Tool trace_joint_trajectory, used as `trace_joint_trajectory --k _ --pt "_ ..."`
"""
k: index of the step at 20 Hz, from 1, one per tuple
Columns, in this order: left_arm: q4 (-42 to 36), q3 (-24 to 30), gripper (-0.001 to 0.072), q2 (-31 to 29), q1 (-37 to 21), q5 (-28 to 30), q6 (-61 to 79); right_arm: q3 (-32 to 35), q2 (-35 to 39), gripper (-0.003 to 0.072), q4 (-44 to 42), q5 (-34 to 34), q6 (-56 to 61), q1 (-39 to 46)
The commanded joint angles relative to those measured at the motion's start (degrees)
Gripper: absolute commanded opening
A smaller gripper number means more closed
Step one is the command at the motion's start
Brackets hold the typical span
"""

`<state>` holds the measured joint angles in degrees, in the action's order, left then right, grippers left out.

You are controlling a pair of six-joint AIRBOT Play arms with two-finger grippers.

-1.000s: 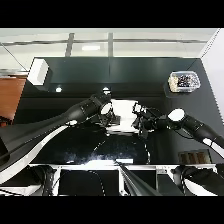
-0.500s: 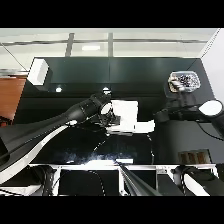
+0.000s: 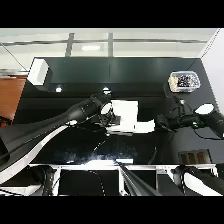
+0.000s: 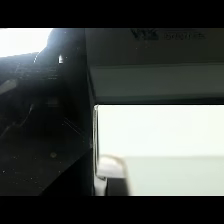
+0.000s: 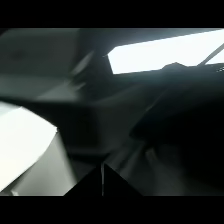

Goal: Fold the box and place the chain.

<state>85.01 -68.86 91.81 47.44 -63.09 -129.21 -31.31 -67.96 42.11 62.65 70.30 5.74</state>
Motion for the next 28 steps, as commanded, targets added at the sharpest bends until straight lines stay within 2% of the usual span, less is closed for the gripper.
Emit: trace_joint_trajectory --k 1,3,6,7,8,9,14,16,22,25,28 --pt "-0.04 -0.02 0.0026 0.0 -0.04 -0.2 0.0 0.04 -3.82 0.0006 -12.83 2.36 -9.11 -3.3" --pt "-0.04 -0.02 0.0026 0.0 -0.04 -0.15 0.0 -1.55 -3.8 0.0011 -16.79 4.63 -15.26 -3.19" --pt "-0.02 -0.02 0.0026 0.0 -0.04 -0.17 -0.02 -5.7 -3.8 0.0011 -16.79 8.37 -15.69 -3.23" --pt "-0.02 -0.02 0.0026 0.0 -0.04 -0.17 -0.02 -6.49 -3.8 0.0038 -16.72 9.79 -15.61 -3.26" --pt "-0.04 -0.02 0.0026 0.0 -0.04 -0.2 0.0 -6.73 -3.78 0.0303 -16.59 10.73 -15.15 -3.26" --pt "-0.04 -0.02 0.0026 0.0 -0.04 -0.2 -0.02 -6.75 -3.78 0.0495 -16.31 11.3 -14.36 -3.41" --pt "-0.04 -0.02 0.0026 0.0 -0.04 -0.2 -0.02 -6.95 -3.78 0.0498 -13.31 5.79 -8.92 -9.6" --pt "-0.04 -0.02 0.0026 0.0 -0.04 -0.17 0.0 -8.0 -3.78 0.0498 -9.49 3.28 -5.7 -13.07" --pt "-0.04 -0.02 0.0026 0.0 -0.04 -0.2 0.0 -13.49 -3.8 0.0498 7.98 -4.55 11.32 -24.15" --pt "-0.04 -0.02 0.0026 0.0 -0.04 -0.2 -0.02 -16.55 -3.85 0.0489 19.37 -6.6 22.67 -30.08" --pt "-0.04 -0.02 0.0026 0.0 -0.04 -0.2 -0.02 -18.53 -4.24 0.0489 26.34 -7.8 30.82 -34.62"
